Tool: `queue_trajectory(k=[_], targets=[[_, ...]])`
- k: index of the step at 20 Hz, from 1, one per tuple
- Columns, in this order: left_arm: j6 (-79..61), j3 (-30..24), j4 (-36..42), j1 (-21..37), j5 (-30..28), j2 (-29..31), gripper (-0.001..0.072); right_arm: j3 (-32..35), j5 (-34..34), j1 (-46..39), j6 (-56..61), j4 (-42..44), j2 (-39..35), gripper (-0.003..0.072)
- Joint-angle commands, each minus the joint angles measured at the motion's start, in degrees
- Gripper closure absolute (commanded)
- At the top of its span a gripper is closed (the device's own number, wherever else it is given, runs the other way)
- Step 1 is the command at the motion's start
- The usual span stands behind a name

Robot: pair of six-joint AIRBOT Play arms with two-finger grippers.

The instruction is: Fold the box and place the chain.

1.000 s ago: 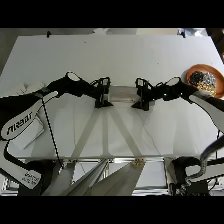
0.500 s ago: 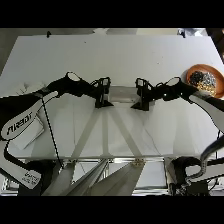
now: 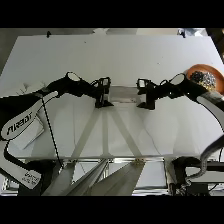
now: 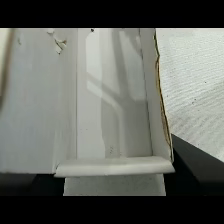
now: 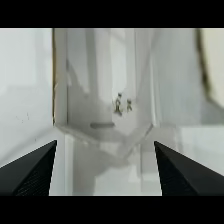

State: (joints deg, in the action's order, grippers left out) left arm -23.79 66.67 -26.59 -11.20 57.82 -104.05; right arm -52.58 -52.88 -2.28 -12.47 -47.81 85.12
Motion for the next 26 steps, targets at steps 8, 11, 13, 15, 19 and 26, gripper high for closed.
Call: queue_trajectory(k=[8,11,13,15,19,26], targets=[[0.0,0.0,0.0,0.0,0.0,0.0,0.0492,-0.1,-7.2,0.1,18.6,1.9,-10.9,0.0679],[0.0,0.0,0.0,0.0,0.0,0.0,0.0492,-0.1,-2.6,0.1,18.6,16.8,-10.9,0.0683],[0.0,0.0,0.0,0.0,0.0,0.0,0.0492,-0.1,3.4,0.1,18.6,24.3,-10.4,0.0683],[0.0,0.0,0.0,0.0,0.0,0.0,0.0492,-0.1,8.7,0.1,18.6,28.6,-8.6,0.0683],[0.0,0.0,0.0,0.0,0.0,0.0,0.0492,-0.1,13.5,0.1,18.7,30.3,-1.7,0.0682],[0.0,0.0,0.0,0.0,0.0,0.0,0.0492,-0.1,10.2,0.1,22.5,28.2,5.0,0.0682]])
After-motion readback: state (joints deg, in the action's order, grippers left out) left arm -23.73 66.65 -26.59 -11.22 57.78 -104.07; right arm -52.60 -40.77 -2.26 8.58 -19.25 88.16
